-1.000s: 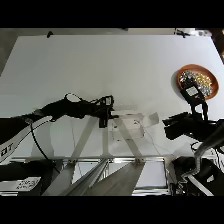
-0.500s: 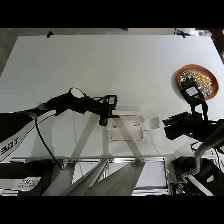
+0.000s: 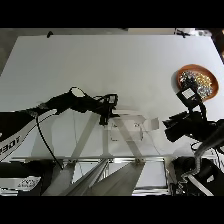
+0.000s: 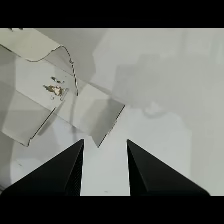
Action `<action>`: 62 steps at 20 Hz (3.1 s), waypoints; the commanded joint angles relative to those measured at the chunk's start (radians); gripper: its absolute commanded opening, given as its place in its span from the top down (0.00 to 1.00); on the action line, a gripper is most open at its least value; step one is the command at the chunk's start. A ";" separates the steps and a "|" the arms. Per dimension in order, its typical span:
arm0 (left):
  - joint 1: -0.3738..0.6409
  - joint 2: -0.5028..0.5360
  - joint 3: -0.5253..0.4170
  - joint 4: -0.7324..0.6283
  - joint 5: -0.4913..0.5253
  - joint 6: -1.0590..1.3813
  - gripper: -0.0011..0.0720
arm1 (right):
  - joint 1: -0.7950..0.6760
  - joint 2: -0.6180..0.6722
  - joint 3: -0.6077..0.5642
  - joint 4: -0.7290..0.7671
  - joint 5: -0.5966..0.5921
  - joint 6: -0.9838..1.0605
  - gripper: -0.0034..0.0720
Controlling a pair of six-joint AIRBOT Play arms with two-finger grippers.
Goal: Fold the box and place the chain.
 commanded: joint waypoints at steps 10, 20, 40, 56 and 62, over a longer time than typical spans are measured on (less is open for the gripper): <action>-0.001 -0.001 0.000 0.005 0.002 -0.004 0.97 | 0.000 0.000 -0.097 0.230 -0.011 -0.589 0.94; -0.001 -0.001 0.000 0.005 0.002 -0.004 0.97 | 0.131 -0.003 -0.415 0.285 -0.401 -0.952 0.02; -0.001 -0.001 0.000 0.005 0.002 -0.004 0.97 | 0.262 -0.271 -0.447 0.282 -0.948 -0.835 0.03; -0.001 -0.001 0.000 0.005 0.002 -0.004 0.97 | 0.021 -0.191 -0.354 0.287 -0.658 -0.795 0.18; -0.001 -0.001 0.000 0.005 0.002 -0.004 0.97 | 0.021 -0.244 -0.354 0.445 -0.690 -1.026 0.18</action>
